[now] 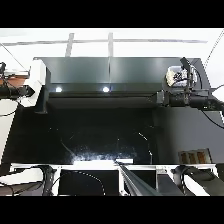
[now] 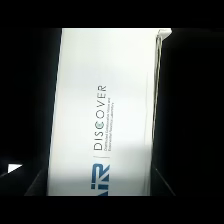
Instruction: Fold the box and place the chain.
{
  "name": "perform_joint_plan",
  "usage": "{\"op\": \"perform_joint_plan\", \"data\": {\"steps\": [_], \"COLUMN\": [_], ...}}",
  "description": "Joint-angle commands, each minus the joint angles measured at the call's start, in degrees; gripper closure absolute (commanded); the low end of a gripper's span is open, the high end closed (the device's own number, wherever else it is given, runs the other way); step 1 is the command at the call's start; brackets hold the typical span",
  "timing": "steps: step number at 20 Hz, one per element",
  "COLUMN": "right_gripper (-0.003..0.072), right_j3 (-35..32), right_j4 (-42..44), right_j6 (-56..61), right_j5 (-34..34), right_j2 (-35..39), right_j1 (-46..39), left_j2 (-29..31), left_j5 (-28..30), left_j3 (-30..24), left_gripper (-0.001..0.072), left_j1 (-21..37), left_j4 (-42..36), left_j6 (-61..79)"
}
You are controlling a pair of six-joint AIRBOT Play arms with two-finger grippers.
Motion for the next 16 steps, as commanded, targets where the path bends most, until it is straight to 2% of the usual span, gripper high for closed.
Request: {"op": "perform_joint_plan", "data": {"steps": [1, 9, 10, 11, 12, 16], "right_gripper": [0.0659, 0.0659, 0.0659, 0.0659, 0.0659, 0.0659], "right_j3": [0.00, 0.00, 0.00, 0.00, 0.00, 0.00], "right_j4": [0.00, 0.02, 0.02, 0.02, 0.04, 0.17], "right_j6": [0.07, 0.52, 0.50, 0.50, 0.50, 0.50], "right_j5": [-0.20, -0.17, -0.22, -0.35, -0.61, -0.31], "right_j2": [0.04, 0.04, 0.04, 0.04, 0.04, 0.04], "right_j1": [-0.04, -0.02, -0.02, -0.04, -0.02, -0.04], "left_j2": [-0.48, -3.17, -3.17, -3.17, -3.10, 1.20], "left_j5": [4.00, 7.19, 6.78, 6.25, 6.05, 4.74], "left_j3": [0.07, 0.07, 0.07, 0.04, 0.07, 0.07], "left_gripper": [0.0528, 0.0525, 0.0439, 0.0029, -0.0011, -0.0011], "left_j1": [-0.59, -1.73, -1.75, -1.81, -1.95, -2.84], "left_j4": [-0.35, 0.07, 0.09, 0.09, 0.07, 0.09], "left_j6": [1.29, 1.40, 1.40, 1.40, 1.07, 1.05]}}
